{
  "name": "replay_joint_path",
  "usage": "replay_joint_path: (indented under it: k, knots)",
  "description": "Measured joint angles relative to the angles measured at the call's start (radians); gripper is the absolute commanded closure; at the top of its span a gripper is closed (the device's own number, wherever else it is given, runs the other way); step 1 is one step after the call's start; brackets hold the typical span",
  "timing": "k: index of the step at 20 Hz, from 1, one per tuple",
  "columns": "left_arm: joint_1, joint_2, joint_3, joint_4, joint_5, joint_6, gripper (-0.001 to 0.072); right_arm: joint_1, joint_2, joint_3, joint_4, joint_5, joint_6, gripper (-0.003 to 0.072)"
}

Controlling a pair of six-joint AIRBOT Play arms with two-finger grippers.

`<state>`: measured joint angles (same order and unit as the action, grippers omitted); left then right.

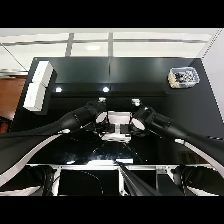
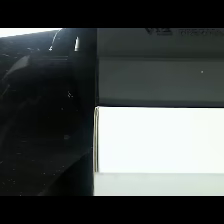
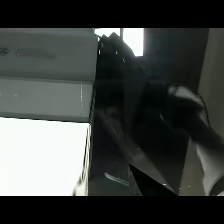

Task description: Fold the box and place the chain.

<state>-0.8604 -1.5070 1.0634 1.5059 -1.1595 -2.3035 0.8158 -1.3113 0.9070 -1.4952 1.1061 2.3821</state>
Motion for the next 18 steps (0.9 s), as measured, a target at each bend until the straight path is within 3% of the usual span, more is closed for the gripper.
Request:
replay_joint_path:
  k: [6, 11, 12, 15, 18]
  knots:
    - [0.000, 0.000, 0.000, 0.002, -0.005, 0.000, 0.0680, -0.105, 0.253, 0.000, -0.029, 0.054, -0.104, 0.0317]
    - [0.000, 0.000, 0.000, 0.001, -0.004, 0.000, 0.0680, -0.283, 0.383, -0.014, -0.410, 0.101, -0.162, 0.0308]
    - [0.000, 0.000, 0.000, 0.001, -0.004, 0.000, 0.0680, -0.337, 0.390, -0.025, -0.473, 0.068, -0.166, -0.0004]
    - [0.002, 0.000, 0.000, 0.000, -0.004, 0.000, 0.0679, -0.538, 0.374, -0.052, -0.544, -0.108, -0.175, -0.0015]
    - [0.003, 0.000, 0.000, 0.000, -0.004, 0.000, 0.0679, -0.741, 0.275, -0.010, -0.465, -0.298, -0.185, -0.0008]
